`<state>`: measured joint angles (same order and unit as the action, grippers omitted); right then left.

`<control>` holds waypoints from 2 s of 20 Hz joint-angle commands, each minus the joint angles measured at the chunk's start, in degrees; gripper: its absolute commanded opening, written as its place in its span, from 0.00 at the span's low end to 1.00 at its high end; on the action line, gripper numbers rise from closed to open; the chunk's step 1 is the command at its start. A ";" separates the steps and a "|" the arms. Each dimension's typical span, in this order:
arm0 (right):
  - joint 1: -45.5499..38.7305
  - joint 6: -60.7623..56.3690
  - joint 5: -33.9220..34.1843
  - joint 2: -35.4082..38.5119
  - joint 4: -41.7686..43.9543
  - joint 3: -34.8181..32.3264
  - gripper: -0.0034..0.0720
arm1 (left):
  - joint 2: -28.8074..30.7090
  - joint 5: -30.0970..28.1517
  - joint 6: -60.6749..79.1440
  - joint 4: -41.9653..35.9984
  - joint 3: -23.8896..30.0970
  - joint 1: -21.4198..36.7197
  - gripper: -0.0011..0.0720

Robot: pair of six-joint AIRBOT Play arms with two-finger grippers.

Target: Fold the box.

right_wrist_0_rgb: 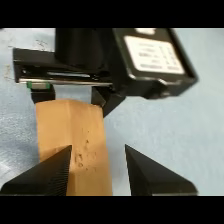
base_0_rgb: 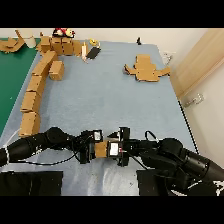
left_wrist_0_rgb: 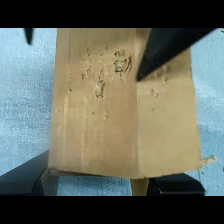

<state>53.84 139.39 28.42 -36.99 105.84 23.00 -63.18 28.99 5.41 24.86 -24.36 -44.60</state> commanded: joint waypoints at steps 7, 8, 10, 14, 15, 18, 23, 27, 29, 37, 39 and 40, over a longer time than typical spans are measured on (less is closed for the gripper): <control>2.34 4.24 0.85 -2.05 -0.20 -1.18 0.71 | 0.02 -0.04 0.02 0.02 0.02 0.04 0.65; 2.34 4.24 0.90 -2.25 -0.20 -1.18 0.71 | 0.02 -0.02 0.02 0.02 0.02 0.04 0.65; 2.34 4.61 1.01 -2.34 -0.22 -1.20 0.71 | 0.02 -0.02 0.02 0.02 0.02 0.04 0.65; 4.07 4.66 0.83 -2.82 -1.77 -2.21 0.71 | 0.02 -0.02 0.02 0.02 0.02 0.04 0.65; 4.31 4.66 0.63 -3.32 -3.06 -2.25 0.71 | 0.02 -0.02 0.02 0.02 0.02 0.04 0.65; 4.44 4.66 -2.29 -3.91 -7.32 -2.25 0.71 | 0.02 -0.02 0.02 0.02 0.02 0.04 0.65; 5.35 4.63 -3.54 -4.02 -8.11 -2.25 0.68 | 0.02 -0.02 0.02 0.02 0.02 0.04 0.65; 5.57 4.66 -3.58 -3.98 -8.13 -2.23 0.50 | 0.02 -0.02 0.02 0.02 0.02 0.04 0.65; 5.57 4.63 -3.69 -3.58 -8.13 -1.95 0.43 | 0.02 -0.04 0.02 0.02 0.02 0.04 0.65; 5.55 4.61 -4.00 -1.99 -9.60 -1.16 0.41 | 0.02 -0.02 0.02 0.02 0.02 0.04 0.65; 5.55 4.61 -3.96 -2.14 -9.60 -1.18 0.29 | 0.02 -0.04 0.02 0.02 0.02 0.04 0.65; 5.53 4.61 -3.96 -2.54 -9.60 -1.18 0.26 | 0.02 -0.02 0.02 0.02 0.02 0.04 0.65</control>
<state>59.42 144.05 24.51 -39.22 96.57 21.78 -63.18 28.93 5.39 24.86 -24.36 -44.60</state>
